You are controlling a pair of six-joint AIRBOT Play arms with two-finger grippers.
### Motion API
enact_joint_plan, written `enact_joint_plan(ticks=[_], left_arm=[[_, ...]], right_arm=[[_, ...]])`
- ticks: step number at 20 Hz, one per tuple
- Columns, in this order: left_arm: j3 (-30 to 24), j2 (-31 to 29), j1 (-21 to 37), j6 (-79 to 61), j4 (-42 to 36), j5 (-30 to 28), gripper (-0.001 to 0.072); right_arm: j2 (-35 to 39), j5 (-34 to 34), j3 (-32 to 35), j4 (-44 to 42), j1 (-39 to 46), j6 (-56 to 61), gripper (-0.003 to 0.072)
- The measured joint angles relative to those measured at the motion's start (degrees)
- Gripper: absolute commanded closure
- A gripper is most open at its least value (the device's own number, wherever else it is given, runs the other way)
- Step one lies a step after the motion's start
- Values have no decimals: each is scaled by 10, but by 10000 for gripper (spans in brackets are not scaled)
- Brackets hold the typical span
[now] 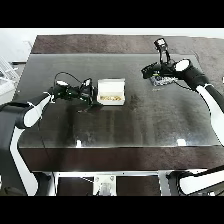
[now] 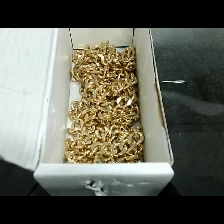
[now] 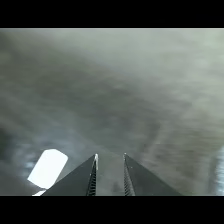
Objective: Fold the box and place the chain.
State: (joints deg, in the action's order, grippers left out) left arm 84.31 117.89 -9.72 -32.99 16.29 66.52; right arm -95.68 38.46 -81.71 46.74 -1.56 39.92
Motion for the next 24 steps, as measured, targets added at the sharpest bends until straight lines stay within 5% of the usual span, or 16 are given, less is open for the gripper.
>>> enact_joint_plan(ticks=[6, 18, 21, 24], left_arm=[[0, 0, 0, 0, 0, 0, 246], [0, 0, 0, 0, 0, 0, 245], [0, 0, 0, 0, 0, 0, 246], [0, 0, 0, 0, 0, 0, 246]], right_arm=[[-68, 122, -43, -165, 24, -109, 465], [-85, 312, -73, -218, -28, -135, 458], [-86, 342, -74, -220, -35, -136, 305], [-86, 372, -74, -221, -39, -146, 300]])
